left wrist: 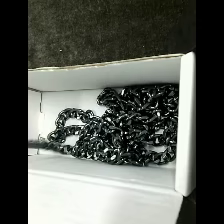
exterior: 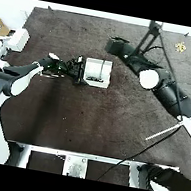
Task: Fold the box and place the chain.
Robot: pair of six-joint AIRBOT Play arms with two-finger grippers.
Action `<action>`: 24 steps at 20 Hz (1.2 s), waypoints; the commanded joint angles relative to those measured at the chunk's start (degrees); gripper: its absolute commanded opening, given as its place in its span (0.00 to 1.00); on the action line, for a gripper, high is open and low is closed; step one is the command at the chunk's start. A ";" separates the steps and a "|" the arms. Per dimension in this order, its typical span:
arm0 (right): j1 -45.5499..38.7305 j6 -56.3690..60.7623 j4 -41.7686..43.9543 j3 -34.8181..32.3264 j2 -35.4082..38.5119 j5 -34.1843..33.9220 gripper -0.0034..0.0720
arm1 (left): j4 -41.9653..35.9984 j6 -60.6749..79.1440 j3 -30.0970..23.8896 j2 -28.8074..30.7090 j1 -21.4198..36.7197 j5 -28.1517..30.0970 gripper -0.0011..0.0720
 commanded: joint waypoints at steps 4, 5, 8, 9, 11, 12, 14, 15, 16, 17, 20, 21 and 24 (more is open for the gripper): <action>4.70 1.11 0.07 -0.15 -6.62 6.84 0.05 | 0.00 0.00 0.02 -0.02 0.00 0.00 0.32; 4.66 1.09 0.04 -0.15 -7.61 8.72 0.09 | 0.02 0.00 0.04 -0.04 0.02 0.02 0.32; 3.74 1.09 -3.58 -0.31 -9.27 12.57 0.47 | 0.00 0.00 0.02 -0.04 0.02 0.00 0.32; 2.86 1.09 -5.29 -0.52 -9.14 13.75 0.44 | 0.00 0.00 0.04 -0.04 0.02 0.00 0.32; -0.02 1.31 -7.52 -0.55 -8.52 17.59 0.44 | 0.00 0.00 0.02 -0.02 0.02 0.00 0.32; -2.14 2.08 -8.63 -0.55 -8.46 19.67 0.44 | 0.00 0.00 0.02 -0.04 0.00 0.00 0.32; -7.13 4.55 -11.80 -1.16 -8.52 22.91 0.44 | 0.02 0.00 0.02 -0.04 0.02 0.00 0.32; -9.84 6.14 -13.09 -2.27 -8.57 23.10 0.44 | 0.00 0.00 0.02 -0.04 0.02 0.00 0.32; -13.00 7.63 -13.53 -3.96 -8.63 22.91 0.44 | 0.00 0.00 0.02 -0.04 0.02 0.00 0.32; -16.13 8.72 -13.44 -5.84 -8.72 22.38 0.44 | 0.00 0.00 0.02 -0.04 0.02 0.00 0.32; -24.44 12.07 -12.61 -11.43 -10.27 16.09 0.44 | 0.02 0.00 0.02 -0.04 0.02 0.00 0.32; -26.16 12.02 -10.71 -12.17 -11.13 14.14 0.44 | 0.00 0.00 0.02 -0.04 0.02 0.00 0.32; -27.52 12.02 -8.20 -11.65 -14.10 9.49 0.44 | 0.00 0.00 0.02 -0.04 0.02 0.02 0.32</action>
